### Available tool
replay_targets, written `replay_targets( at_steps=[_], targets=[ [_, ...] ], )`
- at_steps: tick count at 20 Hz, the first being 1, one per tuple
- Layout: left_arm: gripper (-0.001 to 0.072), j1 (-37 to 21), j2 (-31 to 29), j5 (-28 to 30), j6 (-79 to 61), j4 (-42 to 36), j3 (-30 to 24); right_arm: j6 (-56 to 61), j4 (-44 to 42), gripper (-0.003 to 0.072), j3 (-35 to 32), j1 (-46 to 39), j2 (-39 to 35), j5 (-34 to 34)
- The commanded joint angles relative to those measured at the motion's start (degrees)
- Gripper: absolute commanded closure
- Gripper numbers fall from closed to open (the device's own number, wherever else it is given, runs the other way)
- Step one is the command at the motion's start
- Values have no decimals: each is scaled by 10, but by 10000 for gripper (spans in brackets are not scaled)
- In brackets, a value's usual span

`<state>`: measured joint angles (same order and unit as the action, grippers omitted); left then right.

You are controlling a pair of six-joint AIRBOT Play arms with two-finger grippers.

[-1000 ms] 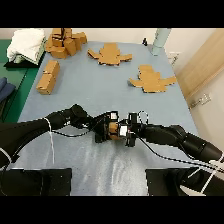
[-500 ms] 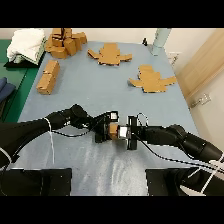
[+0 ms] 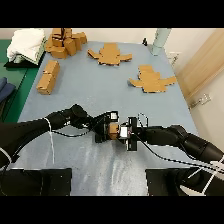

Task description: Fold the box.

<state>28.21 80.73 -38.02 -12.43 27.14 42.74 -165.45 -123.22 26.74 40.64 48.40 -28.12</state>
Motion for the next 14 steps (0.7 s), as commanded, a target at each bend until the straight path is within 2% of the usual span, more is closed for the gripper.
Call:
replay_targets(
  at_steps=[1,5,13,14],
  targets=[
    [247,0,0,0,0,0,0,0,14,262,0,0,-1,15],
    [247,0,0,0,0,0,0,0,35,264,0,-6,15,25],
    [247,0,0,0,0,0,0,1,8,269,0,-6,18,-15],
    [247,0,0,0,0,0,0,1,8,291,0,-6,19,-15]
  ],
)
